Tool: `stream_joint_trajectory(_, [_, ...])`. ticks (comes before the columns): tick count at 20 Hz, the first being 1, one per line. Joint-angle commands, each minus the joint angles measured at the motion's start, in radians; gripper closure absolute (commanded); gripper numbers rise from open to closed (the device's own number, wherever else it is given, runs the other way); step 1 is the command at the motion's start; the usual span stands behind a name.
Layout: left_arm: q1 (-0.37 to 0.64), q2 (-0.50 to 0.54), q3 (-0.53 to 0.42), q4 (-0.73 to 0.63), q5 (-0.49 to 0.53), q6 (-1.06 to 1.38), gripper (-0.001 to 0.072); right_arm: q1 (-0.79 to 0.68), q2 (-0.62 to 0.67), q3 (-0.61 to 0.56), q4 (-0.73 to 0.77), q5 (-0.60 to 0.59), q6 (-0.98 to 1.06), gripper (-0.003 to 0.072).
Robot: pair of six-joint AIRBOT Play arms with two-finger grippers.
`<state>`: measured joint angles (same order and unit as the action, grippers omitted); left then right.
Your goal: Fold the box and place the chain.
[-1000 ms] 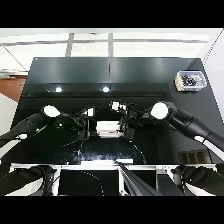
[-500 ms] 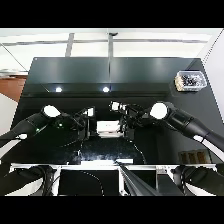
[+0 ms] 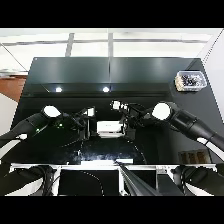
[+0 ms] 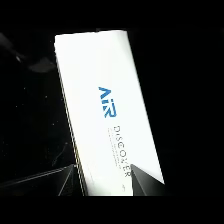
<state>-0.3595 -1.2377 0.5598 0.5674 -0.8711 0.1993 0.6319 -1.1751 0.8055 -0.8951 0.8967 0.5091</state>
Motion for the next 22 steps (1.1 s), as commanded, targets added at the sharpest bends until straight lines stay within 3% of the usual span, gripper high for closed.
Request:
stream_joint_trajectory(1, [0.000, 0.001, 0.000, 0.001, -0.001, 0.002, 0.0415, 0.000, 0.016, 0.000, 0.003, -0.004, 0.011, 0.0252])
stream_joint_trajectory(6, [0.000, 0.001, 0.000, 0.001, -0.001, 0.002, 0.0415, -0.001, 0.042, 0.012, 0.005, -0.004, 0.074, 0.0254])
stream_joint_trajectory(7, [0.000, 0.001, 0.000, 0.001, -0.001, 0.002, 0.0416, -0.004, 0.058, 0.026, 0.004, -0.004, 0.149, 0.0329])
stream_joint_trajectory(9, [0.000, 0.001, 0.000, 0.001, -0.002, 0.002, 0.0416, -0.034, 0.101, 0.044, 0.005, 0.009, 0.344, 0.0661])
stream_joint_trajectory(12, [0.000, 0.001, 0.000, 0.001, -0.002, 0.002, 0.0415, -0.089, 0.117, 0.023, 0.085, 0.076, 0.622, 0.0657])
stream_joint_trajectory(16, [0.000, 0.001, 0.000, 0.001, -0.002, 0.002, 0.0415, -0.087, 0.080, -0.086, 0.432, 0.021, 0.608, 0.0657])
stream_joint_trajectory(22, [0.000, 0.001, 0.000, 0.001, -0.002, 0.002, 0.0415, -0.082, -0.031, -0.095, 0.503, -0.016, 0.594, 0.0657])
